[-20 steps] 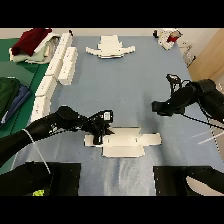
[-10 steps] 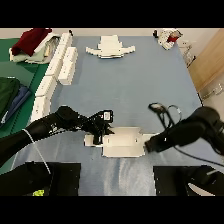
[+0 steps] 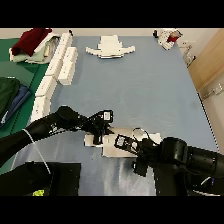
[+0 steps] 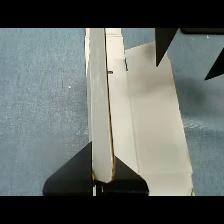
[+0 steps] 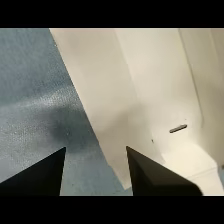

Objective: Fold the box.

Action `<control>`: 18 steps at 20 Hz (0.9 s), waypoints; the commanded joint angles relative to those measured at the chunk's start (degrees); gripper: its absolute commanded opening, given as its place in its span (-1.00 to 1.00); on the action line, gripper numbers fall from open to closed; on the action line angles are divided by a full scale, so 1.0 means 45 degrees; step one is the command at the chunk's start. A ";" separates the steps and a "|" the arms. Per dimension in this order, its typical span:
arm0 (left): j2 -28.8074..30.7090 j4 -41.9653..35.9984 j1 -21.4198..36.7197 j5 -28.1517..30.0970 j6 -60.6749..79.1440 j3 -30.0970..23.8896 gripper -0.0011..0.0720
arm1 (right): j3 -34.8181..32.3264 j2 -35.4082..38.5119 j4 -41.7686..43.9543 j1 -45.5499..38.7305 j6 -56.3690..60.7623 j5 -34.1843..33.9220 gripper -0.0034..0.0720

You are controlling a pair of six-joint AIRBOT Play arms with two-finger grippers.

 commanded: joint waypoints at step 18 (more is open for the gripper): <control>0.0000 0.0000 -0.0005 0.0005 0.0000 -0.0005 -0.93 | 0.0282 0.0743 -0.4498 0.0335 0.4716 -0.0515 1.00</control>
